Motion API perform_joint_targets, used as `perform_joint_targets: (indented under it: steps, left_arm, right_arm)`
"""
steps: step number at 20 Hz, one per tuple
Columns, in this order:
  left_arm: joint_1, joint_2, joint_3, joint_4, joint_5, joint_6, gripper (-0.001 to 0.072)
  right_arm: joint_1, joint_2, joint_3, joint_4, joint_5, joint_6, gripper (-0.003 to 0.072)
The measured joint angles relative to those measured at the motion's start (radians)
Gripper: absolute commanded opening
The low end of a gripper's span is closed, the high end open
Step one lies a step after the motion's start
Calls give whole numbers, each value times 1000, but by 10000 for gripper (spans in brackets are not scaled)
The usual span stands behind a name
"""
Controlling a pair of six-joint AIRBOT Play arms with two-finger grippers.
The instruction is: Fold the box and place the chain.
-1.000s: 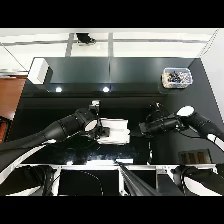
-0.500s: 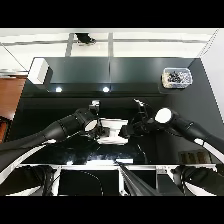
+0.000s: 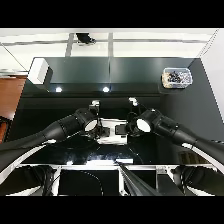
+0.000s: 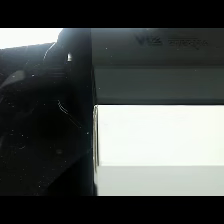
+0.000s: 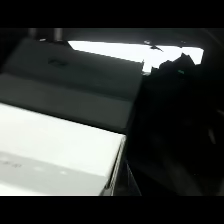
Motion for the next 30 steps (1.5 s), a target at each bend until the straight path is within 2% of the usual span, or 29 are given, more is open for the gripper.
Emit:
perform_joint_targets:
  steps: [4,5,10,11,13,16,17,18,19,20,22,24,25,26,30]
  left_arm:
    - [0,0,0,0,0,0,29]
    - [0,0,0,0,0,0,28]
    - [0,0,0,1,0,0,29]
    - [0,0,0,1,0,0,29]
    - [0,0,0,0,1,0,28]
    - [0,0,0,-3,-2,-5,28]
    - [0,0,0,-2,-1,-4,29]
    - [0,0,0,0,0,-3,29]
    - [0,0,0,4,1,2,28]
    - [0,0,0,4,0,1,28]
    - [0,0,0,-3,0,-4,28]
    - [0,0,0,-2,-2,-3,28]
    - [0,0,0,0,0,-2,29]
    - [0,0,0,3,0,4,28]
    - [0,0,0,3,-1,0,28]
  right_arm:
    - [40,-67,44,-43,55,84,303]
    - [46,-79,50,-49,65,99,234]
    - [58,-103,61,-66,89,140,233]
    - [59,-106,62,-68,89,145,191]
    - [60,-109,63,-72,88,152,17]
    - [60,-113,63,-74,89,166,18]
    - [60,-113,63,-75,88,166,46]
    - [60,-113,64,-75,89,163,216]
    - [60,-114,63,-77,87,161,234]
    - [60,-114,63,-77,87,159,35]
    - [60,-114,63,-77,82,169,15]
    - [61,-114,63,-76,83,164,52]
    - [62,-114,64,-76,82,161,281]
    - [62,-114,66,-75,82,156,360]
    - [63,-97,82,-77,104,124,360]
